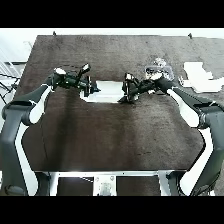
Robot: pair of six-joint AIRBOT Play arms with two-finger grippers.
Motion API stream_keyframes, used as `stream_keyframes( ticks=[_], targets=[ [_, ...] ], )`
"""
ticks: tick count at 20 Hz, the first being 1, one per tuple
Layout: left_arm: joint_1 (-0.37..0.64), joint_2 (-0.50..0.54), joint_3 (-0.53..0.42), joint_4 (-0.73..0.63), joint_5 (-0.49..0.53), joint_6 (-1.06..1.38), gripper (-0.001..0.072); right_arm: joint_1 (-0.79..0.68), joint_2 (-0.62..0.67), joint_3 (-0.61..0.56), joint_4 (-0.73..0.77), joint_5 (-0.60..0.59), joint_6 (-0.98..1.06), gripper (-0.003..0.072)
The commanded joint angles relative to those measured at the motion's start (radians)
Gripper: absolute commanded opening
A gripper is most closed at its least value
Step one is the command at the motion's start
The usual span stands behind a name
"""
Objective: Fold the box and place the chain.
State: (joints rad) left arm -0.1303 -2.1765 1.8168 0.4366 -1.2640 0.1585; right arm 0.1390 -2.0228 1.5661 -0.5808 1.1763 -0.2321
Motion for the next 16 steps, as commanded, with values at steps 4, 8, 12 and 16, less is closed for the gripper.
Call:
stream_keyframes(
  ticks=[4, 8, 12, 16],
  targets=[
    [0.000, 0.000, 0.001, 0.000, 0.000, 0.000, 0.0020, 0.019, -0.043, 0.055, -0.006, 0.016, 0.000, 0.0615],
    [0.000, 0.000, 0.001, 0.000, 0.000, 0.000, 0.0020, 0.026, -0.050, 0.066, -0.003, 0.022, 0.011, 0.0615],
    [0.000, 0.000, 0.001, 0.000, 0.000, 0.000, 0.0021, 0.026, -0.060, 0.066, -0.021, 0.018, 0.016, 0.0613],
    [0.000, 0.000, 0.001, 0.000, 0.000, 0.000, 0.0021, 0.024, -0.064, 0.066, -0.030, 0.010, 0.023, 0.0568]
  ],
)
